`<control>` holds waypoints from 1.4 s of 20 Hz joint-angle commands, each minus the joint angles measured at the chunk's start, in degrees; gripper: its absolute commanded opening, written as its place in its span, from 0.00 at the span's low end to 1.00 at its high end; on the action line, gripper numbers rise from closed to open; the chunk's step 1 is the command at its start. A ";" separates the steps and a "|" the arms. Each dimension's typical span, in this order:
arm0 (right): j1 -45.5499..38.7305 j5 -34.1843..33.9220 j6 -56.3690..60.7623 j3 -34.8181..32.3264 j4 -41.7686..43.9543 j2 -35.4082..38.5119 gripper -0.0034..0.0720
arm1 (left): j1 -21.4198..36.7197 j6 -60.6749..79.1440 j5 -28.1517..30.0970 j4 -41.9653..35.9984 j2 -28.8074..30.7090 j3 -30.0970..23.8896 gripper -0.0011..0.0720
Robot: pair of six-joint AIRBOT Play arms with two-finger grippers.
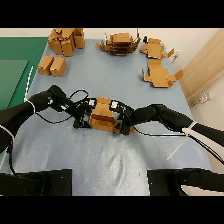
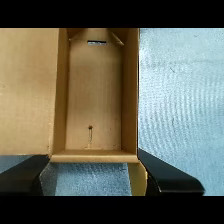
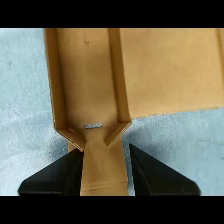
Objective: Fold the box.
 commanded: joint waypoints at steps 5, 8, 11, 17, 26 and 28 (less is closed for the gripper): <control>1.18 0.59 -3.52 1.03 5.07 -0.85 0.55 | 0.02 0.00 0.02 -0.02 0.00 -0.02 0.42; 2.34 0.55 -3.50 1.03 5.14 -0.85 0.54 | 0.02 0.00 0.02 -0.02 0.00 -0.02 0.42; 2.34 0.04 -3.37 1.03 5.16 -0.85 0.54 | 0.02 0.00 0.00 -0.02 0.00 -0.02 0.42; 2.32 -0.42 -1.84 1.03 5.11 -0.85 0.43 | 0.02 0.00 0.00 -0.04 0.00 -0.02 0.42; 2.34 1.18 -2.23 1.03 7.15 -2.58 0.43 | 0.02 0.00 -0.02 -0.04 0.00 -0.02 0.42; 2.34 2.54 -3.19 1.03 7.63 -2.64 0.43 | 0.02 0.00 -0.02 -0.04 0.00 -0.02 0.42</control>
